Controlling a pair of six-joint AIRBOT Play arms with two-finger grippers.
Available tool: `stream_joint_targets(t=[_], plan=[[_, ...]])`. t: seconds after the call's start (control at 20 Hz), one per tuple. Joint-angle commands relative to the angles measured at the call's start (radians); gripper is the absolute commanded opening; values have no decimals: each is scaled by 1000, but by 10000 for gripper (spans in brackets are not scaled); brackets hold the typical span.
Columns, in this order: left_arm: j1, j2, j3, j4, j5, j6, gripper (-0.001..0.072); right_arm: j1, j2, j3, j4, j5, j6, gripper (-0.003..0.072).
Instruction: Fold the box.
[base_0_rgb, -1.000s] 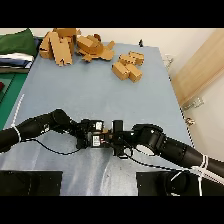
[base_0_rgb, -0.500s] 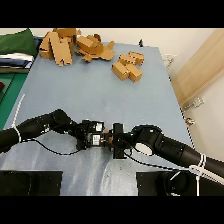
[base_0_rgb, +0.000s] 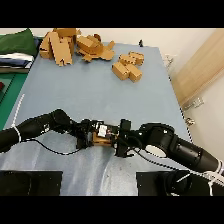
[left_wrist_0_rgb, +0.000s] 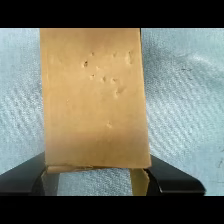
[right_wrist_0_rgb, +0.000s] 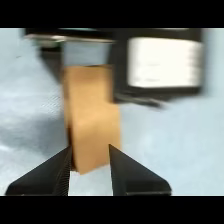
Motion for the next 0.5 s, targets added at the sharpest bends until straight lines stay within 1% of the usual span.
stream_joint_targets(t=[0.0, 0.05, 0.1, 0.15, 0.2, 0.25, 0.35, 0.4, 0.45], plan=[[0, 0, 0, 0, -3, 1, 266, 0, 50, 4, -74, 2, 344, 158], [0, 0, 0, 0, -3, 1, 266, -1, 59, 2, -75, 0, 504, 2], [0, 0, 0, 0, -3, 1, 266, -1, 66, -3, -82, 0, 718, 1], [0, 0, 0, 0, -3, 1, 266, 0, 75, -23, -106, -20, 1004, 0], [0, 0, 0, 0, -3, 1, 266, 2, 92, -64, -138, -85, 1259, -1], [0, 0, 0, 0, -3, 1, 266, 9, 115, -119, -158, -198, 1459, -2], [0, 0, 0, 0, -3, 1, 266, 21, 150, -248, -196, -476, 1854, -2], [0, 0, 0, 0, -3, 1, 266, 20, 152, -308, -159, -602, 1914, -2], [0, 0, 0, 0, -3, 1, 266, 21, 141, -348, -67, -700, 1914, -2]])
